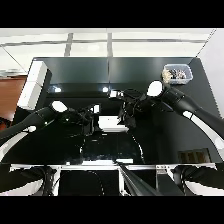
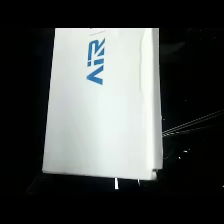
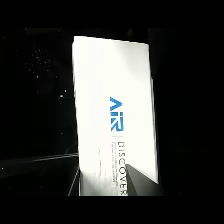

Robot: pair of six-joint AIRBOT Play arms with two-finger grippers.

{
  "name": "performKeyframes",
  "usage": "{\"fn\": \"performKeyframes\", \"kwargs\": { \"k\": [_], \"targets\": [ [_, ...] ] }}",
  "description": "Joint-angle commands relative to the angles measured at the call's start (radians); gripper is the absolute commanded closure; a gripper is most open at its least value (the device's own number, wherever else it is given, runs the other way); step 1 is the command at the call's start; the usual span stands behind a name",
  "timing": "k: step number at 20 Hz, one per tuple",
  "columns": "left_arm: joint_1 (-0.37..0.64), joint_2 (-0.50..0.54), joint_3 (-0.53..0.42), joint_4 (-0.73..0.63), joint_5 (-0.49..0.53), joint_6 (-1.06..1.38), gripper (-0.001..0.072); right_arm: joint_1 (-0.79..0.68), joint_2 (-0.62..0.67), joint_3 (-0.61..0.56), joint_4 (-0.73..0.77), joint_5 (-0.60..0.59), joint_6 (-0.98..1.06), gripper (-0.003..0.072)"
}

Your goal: Fold the box and place the chain.

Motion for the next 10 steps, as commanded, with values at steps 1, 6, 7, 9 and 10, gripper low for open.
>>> {"fn": "performKeyframes", "kwargs": {
  "k": [1, 6, 7, 9, 10],
  "targets": [
    [-0.001, -0.001, 0.001, 0.000, 0.000, 0.001, 0.0248, 0.000, 0.010, 0.000, -0.001, 0.001, 0.010, 0.0444],
    [-0.001, -0.001, 0.001, 0.000, 0.000, 0.001, 0.0248, 0.000, 0.015, 0.000, -0.001, 0.003, 0.037, 0.0444],
    [-0.001, -0.001, 0.001, 0.000, 0.000, 0.001, 0.0248, 0.000, 0.015, 0.000, -0.001, 0.003, 0.043, 0.0444],
    [-0.001, -0.001, 0.001, 0.000, 0.000, 0.001, 0.0248, 0.000, 0.015, 0.001, -0.001, 0.005, 0.051, 0.0444],
    [-0.001, -0.001, 0.001, 0.000, 0.000, 0.001, 0.0248, 0.000, 0.015, 0.001, -0.001, 0.004, 0.055, 0.0444]
  ]
}}
